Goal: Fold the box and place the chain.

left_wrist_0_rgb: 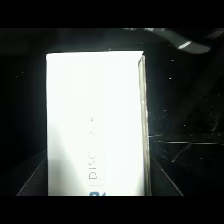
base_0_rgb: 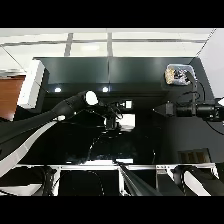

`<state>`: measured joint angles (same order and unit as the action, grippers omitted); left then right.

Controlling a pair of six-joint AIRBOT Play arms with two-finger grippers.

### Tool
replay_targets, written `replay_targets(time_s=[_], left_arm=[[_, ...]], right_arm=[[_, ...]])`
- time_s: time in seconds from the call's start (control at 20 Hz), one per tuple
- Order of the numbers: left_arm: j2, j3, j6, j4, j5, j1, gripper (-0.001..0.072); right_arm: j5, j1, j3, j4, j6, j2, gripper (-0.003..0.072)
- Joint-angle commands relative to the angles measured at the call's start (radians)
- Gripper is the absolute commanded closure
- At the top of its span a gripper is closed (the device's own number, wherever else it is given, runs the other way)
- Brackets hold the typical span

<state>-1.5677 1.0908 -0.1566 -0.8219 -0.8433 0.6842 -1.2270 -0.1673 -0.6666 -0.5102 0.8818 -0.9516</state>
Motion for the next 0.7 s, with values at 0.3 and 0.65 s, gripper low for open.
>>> replay_targets(time_s=[0.3, 0.65], left_arm=[[0.152, 0.083, -0.83, -0.664, -0.193, -0.047, 0.0359], [0.402, -0.022, -1.107, -0.75, -0.507, -0.499, 0.0358]], right_arm=[[-0.026, 0.0, 0.0, -0.041, 0.0, 0.001, 0.0669], [-0.027, 0.0, 0.0, -0.042, -0.001, 0.0, 0.0669]])
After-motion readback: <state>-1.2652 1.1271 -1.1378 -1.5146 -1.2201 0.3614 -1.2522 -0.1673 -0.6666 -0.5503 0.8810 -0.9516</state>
